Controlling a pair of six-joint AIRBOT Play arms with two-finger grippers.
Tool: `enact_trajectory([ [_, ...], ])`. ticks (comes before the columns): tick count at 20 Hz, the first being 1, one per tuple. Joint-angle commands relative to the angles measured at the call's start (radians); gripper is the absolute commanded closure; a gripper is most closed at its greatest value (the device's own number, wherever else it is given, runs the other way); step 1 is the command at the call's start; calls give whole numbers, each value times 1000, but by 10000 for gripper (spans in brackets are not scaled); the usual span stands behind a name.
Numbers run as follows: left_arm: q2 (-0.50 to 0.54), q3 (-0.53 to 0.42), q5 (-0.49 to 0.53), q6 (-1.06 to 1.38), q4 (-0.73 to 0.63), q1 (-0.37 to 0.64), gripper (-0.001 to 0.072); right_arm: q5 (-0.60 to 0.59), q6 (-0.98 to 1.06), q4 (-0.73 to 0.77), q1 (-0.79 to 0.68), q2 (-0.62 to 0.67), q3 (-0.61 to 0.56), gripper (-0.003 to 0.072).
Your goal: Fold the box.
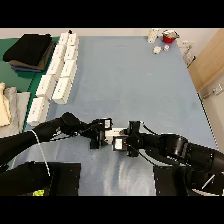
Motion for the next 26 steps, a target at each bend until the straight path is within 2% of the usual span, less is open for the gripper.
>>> enact_trajectory([
  [1, 0, 0, 0, 0, 0, 1, 189, -7, -1, 38, 7, -1, 0, 398],
  [12, 0, 0, 0, 0, 0, 1, 189, -14, -1, 55, 12, 3, 1, 403],
  [14, 0, 0, 0, 0, 0, 1, 188, -14, -1, 55, 12, 8, 1, 324],
  [15, 0, 0, 0, 0, 0, 1, 188, -14, -1, 54, 12, 11, 1, 316],
  [20, 0, 0, 0, 0, 0, 1, 189, -14, 0, 55, 12, 35, 1, 316],
  [23, 0, 0, 0, 0, 0, 1, 189, -13, 28, 119, 12, 110, 1, 316],
  [25, 0, 0, 0, 0, 0, 1, 188, -7, 182, 172, 2, 163, 0, 319],
  [26, 0, 0, 0, 0, 0, 1, 189, 9, 274, 185, -8, 176, -8, 401],
])
